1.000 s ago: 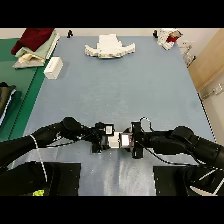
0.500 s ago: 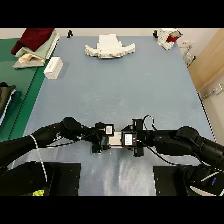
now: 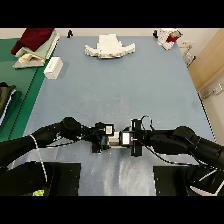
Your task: Fold the box.
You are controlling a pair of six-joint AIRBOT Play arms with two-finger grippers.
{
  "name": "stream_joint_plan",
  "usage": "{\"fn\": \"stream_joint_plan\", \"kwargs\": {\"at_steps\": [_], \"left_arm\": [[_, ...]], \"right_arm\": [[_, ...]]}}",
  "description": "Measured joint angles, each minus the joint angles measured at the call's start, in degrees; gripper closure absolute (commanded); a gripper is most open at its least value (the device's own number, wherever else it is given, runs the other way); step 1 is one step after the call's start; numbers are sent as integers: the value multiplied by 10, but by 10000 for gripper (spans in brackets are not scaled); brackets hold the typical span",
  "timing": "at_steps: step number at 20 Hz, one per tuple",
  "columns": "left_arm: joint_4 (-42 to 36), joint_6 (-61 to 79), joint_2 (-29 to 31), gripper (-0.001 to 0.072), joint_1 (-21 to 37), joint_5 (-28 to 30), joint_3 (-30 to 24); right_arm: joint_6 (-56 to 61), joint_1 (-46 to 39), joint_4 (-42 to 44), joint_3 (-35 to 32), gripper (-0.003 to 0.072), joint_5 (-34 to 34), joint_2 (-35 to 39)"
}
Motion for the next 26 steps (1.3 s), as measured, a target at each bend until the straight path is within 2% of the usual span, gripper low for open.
{"fn": "stream_joint_plan", "kwargs": {"at_steps": [2, 9, 11, 17, 22, 23, 25, 26], "left_arm": [[0, 0, 0, 248, 0, 0, 0], [0, 1, 0, 248, 0, -1, 0], [2, 2, 0, 248, 0, -3, 0], [1, 2, 0, 248, 0, -2, 0], [0, 1, 0, 248, 0, -1, 0], [0, 1, 0, 248, 0, -1, 0], [0, 1, 0, 248, 0, -1, 0], [0, 1, 0, 248, 0, -1, 0]], "right_arm": [[2, 0, 9, 0, 464, -8, -4], [1, 1, 32, 0, 448, -28, -12], [2, 1, 40, 0, 263, -40, -13], [1, 1, 52, 0, 263, -48, -9], [26, -2, 90, 2, 271, -48, 31], [45, -5, 104, -1, 290, -46, 41], [96, -9, 134, -18, 604, -28, 62], [128, -9, 147, -34, 642, -10, 75]]}}
